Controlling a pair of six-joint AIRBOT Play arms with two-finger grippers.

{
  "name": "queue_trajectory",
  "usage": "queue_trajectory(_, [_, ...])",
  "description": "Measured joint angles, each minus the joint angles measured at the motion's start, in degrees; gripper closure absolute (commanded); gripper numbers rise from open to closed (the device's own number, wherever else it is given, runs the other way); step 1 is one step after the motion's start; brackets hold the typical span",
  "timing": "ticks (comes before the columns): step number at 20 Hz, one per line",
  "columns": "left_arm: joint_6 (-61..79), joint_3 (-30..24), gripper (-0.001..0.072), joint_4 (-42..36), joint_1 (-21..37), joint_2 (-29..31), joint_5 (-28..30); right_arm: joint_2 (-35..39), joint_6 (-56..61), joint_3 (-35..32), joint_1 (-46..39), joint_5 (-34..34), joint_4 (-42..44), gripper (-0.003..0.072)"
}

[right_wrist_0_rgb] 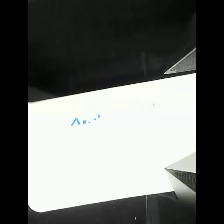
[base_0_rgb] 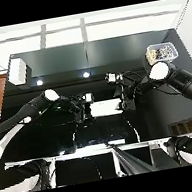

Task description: Fold the box and place the chain.

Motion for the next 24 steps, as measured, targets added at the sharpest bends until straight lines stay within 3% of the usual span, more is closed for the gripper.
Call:
queue_trajectory(6, [0.04,0.00,0.0301,0.00,0.00,0.00,0.02,-0.87,0.07,-1.03,0.17,-1.97,0.61,-0.0012])
queue_trajectory(8, [0.07,0.00,0.0301,0.00,0.00,0.00,0.02,-0.96,0.42,-1.14,0.17,-2.60,1.75,0.0320])
queue_trajectory(12, [0.11,0.00,0.0301,0.00,-0.02,0.00,0.02,-1.05,1.27,-1.20,0.17,-2.86,2.99,0.0334])
queue_trajectory(14, [0.17,0.00,0.0301,0.00,0.00,0.00,0.02,-1.05,1.73,-1.25,0.17,-2.99,3.21,0.0460])
queue_trajectory(24, [0.22,0.00,0.0300,0.00,0.00,0.00,0.04,-1.09,3.28,-2.58,0.17,-3.61,3.69,0.0461])
